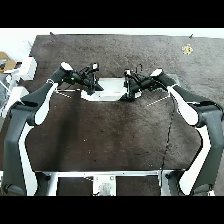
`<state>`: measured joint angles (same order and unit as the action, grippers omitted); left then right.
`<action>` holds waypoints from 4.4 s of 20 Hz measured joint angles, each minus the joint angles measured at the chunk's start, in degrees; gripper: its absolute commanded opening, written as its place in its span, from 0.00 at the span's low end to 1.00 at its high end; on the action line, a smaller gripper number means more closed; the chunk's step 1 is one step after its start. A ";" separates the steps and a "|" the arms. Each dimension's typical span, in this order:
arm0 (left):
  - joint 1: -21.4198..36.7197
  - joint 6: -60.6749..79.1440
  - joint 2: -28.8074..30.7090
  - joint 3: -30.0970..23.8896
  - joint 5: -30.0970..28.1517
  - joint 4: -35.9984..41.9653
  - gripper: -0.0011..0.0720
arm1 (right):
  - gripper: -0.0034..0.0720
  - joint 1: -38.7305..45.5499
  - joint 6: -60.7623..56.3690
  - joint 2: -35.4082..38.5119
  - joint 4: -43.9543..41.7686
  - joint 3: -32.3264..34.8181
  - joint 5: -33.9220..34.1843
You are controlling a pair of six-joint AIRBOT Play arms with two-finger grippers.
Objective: Fold the box and place the chain.
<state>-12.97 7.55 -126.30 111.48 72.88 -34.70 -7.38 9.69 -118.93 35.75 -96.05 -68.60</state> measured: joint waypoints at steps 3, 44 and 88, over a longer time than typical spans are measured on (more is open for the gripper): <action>0.00 0.00 0.00 0.00 0.00 0.00 0.03 | 0.94 -0.24 0.72 -0.68 -0.04 -0.68 0.07; 0.00 0.00 0.00 0.00 -0.04 0.00 0.03 | 0.60 -0.46 3.65 -2.25 4.33 -1.07 2.43; -0.15 -20.09 7.98 -0.44 6.69 3.45 0.03 | 0.60 -0.46 3.65 -2.25 4.35 -1.07 2.62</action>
<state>-13.13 -12.53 -118.32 111.04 79.57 -31.24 -7.84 13.34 -121.19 40.10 -97.12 -65.98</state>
